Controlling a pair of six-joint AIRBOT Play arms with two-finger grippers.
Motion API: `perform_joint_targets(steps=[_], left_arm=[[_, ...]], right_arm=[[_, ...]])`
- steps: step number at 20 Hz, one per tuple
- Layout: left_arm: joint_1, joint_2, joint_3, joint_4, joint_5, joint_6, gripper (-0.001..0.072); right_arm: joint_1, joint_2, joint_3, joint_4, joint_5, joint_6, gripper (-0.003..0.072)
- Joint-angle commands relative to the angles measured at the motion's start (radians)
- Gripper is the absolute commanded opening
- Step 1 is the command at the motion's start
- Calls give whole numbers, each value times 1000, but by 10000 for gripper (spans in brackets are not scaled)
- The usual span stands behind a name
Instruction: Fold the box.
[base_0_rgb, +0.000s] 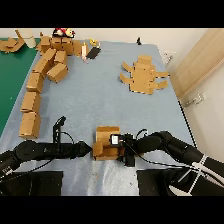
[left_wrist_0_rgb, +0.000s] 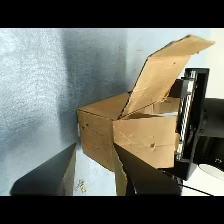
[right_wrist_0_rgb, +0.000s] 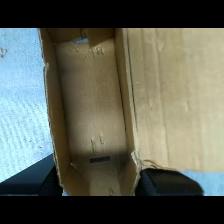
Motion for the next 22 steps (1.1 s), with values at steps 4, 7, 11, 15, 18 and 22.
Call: perform_joint_targets(steps=[4, 7, 11, 15, 18, 22], left_arm=[[0, -2, 1, -3, 46, 2, 354], [-2, -2, 12, -3, -3, 1, 362], [-53, -2, 52, 47, 3, -50, 363], [-137, -2, 89, 280, 11, -306, 363], [-206, -6, 121, 487, 10, -530, 364], [-278, -81, 196, 649, -16, -681, 364]], right_arm=[[0, 0, 0, 0, 0, 0, 451], [0, 0, 0, 0, 0, 0, 451], [0, 0, 0, 0, 0, 0, 451], [0, 0, 0, 0, 0, 0, 451], [0, 0, 0, 0, 0, 0, 451], [0, 0, 0, 0, 0, 0, 451]])
